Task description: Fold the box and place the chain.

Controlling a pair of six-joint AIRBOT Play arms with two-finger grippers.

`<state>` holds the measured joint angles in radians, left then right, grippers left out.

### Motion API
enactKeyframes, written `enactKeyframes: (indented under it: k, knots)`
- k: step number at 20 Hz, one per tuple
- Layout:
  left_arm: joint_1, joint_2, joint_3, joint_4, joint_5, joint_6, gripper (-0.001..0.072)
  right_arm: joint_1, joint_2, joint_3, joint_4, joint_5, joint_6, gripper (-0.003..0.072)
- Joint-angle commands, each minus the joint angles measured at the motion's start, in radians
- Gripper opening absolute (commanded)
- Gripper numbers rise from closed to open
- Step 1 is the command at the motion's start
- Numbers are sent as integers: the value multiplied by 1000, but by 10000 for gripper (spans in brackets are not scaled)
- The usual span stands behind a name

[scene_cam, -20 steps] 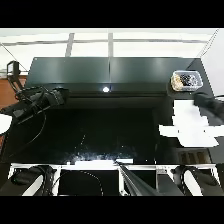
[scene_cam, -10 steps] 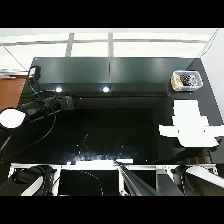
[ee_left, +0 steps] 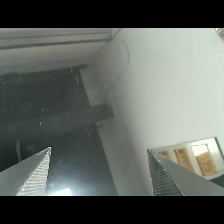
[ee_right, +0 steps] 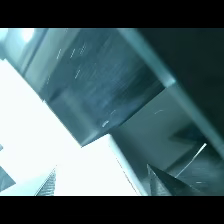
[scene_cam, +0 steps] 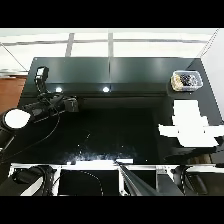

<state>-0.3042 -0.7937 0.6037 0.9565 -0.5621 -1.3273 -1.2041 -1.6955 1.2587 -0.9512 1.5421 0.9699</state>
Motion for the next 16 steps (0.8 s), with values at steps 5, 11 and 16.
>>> enactKeyframes:
  k: [5, 11, 16]
  knots:
    - [-2, -1, 0, 0, 56, 5, 703, 76, -55, 16, -2, 115, -55, 15]
    - [-2, -1, 0, 0, 60, 5, 701, 211, 28, -59, 100, 84, -95, 14]
    - [-2, -8, -1, -1, 84, 4, 701, 409, 231, -271, 170, -124, -102, 11]
